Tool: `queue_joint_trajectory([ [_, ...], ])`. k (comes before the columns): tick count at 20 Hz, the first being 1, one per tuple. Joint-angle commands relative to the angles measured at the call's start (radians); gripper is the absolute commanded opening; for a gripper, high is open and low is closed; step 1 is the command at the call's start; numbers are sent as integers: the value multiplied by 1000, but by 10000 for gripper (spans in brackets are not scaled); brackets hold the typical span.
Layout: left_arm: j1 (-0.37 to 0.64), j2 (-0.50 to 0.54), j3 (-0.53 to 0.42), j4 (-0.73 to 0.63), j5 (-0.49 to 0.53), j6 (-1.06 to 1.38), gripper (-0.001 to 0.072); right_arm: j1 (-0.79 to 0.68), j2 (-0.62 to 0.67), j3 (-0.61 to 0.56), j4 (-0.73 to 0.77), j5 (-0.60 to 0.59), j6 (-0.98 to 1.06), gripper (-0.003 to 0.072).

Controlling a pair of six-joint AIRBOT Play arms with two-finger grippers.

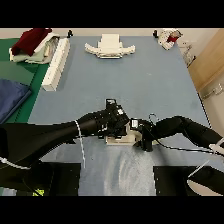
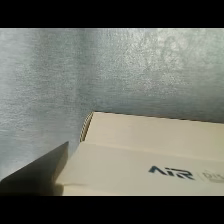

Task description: Fold the box.

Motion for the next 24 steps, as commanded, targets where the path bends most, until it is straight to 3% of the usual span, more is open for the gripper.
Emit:
queue_joint_trajectory([
  [1, 0, 6, 16, 1, -24, 13, 462, 1, 0, 0, 0, 0, 0, 515],
  [7, 0, 165, 155, -3, -287, 223, 461, 1, 0, 0, 0, 0, 0, 514],
  [8, 0, 193, 156, -3, -327, 226, 418, 1, 0, 0, 0, 0, 0, 514],
  [9, 0, 216, 155, 0, -360, 259, 42, 1, 0, 0, 0, 0, 0, 514],
  [10, 0, 227, 155, 5, -369, 321, 13, 1, 0, 0, 0, 0, 0, 514],
  [15, 21, 208, 154, 52, -338, 458, 13, 1, 0, 0, 0, 1, 0, 514],
  [18, 13, 214, 117, 106, -264, 715, 12, 1, 0, 0, 0, 0, 0, 514],
  [21, 113, 351, -75, -2, -66, 956, 8, 1, 0, 0, 0, 1, 0, 514],
  [24, 246, 523, -292, -124, 13, 1288, 13, 1, 0, 0, 0, 0, 0, 514],
])
